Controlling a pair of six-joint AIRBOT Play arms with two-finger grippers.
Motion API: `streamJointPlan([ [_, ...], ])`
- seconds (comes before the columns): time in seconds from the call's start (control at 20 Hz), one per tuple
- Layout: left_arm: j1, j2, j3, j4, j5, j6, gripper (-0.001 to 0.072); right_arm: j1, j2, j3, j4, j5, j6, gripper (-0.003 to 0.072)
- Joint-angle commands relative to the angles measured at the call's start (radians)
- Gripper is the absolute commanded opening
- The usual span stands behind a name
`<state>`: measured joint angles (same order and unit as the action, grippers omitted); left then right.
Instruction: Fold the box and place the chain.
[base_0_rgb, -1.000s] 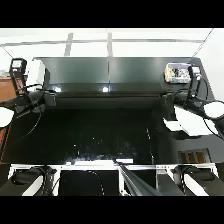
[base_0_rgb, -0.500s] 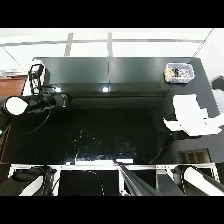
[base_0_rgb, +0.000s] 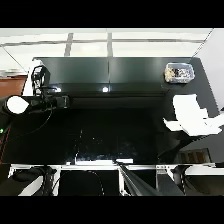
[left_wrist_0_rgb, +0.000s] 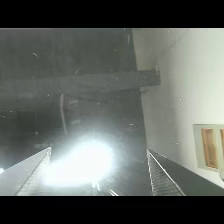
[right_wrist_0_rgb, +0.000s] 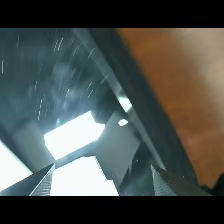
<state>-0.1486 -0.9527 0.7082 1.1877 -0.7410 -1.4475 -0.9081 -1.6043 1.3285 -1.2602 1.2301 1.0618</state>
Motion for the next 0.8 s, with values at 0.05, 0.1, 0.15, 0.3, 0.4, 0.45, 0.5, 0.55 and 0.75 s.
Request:
streamJointPlan([
  [0.05, -0.001, -0.016, 0.000, -0.042, -0.002, -0.001, 0.0705, 0.046, -0.063, 0.030, -0.017, 0.094, -0.192, 0.0452],
  [0.1, -0.001, -0.016, -0.001, -0.048, -0.001, -0.001, 0.0705, 0.057, -0.061, 0.030, -0.018, 0.100, -0.192, 0.0261],
  [0.15, -0.001, -0.016, -0.001, -0.048, -0.002, -0.001, 0.0705, 0.064, -0.055, 0.030, -0.023, 0.122, -0.200, 0.0051],
  [0.3, 0.000, -0.016, -0.001, -0.048, -0.002, 0.000, 0.0705, 0.084, 0.018, 0.026, 0.019, 0.187, -0.180, 0.0015],
  [0.4, 0.000, -0.016, -0.001, -0.048, -0.001, 0.000, 0.0705, 0.107, 0.133, -0.025, 0.146, 0.150, -0.167, 0.0015],
  [0.45, 0.000, -0.016, -0.001, -0.048, -0.001, 0.000, 0.0705, 0.131, 0.203, -0.067, 0.198, 0.129, -0.167, 0.0015],
  [0.5, 0.000, -0.016, -0.001, -0.048, -0.002, 0.000, 0.0705, 0.158, 0.269, -0.112, 0.236, 0.109, -0.167, 0.0015],
  [0.55, -0.001, -0.016, -0.001, -0.048, -0.002, 0.000, 0.0705, 0.192, 0.341, -0.169, 0.280, 0.085, -0.166, 0.0016],
  [0.75, -0.005, -0.017, -0.001, -0.048, -0.025, 0.000, 0.0705, 0.379, 0.614, -0.446, 0.436, -0.050, -0.164, 0.0015],
])
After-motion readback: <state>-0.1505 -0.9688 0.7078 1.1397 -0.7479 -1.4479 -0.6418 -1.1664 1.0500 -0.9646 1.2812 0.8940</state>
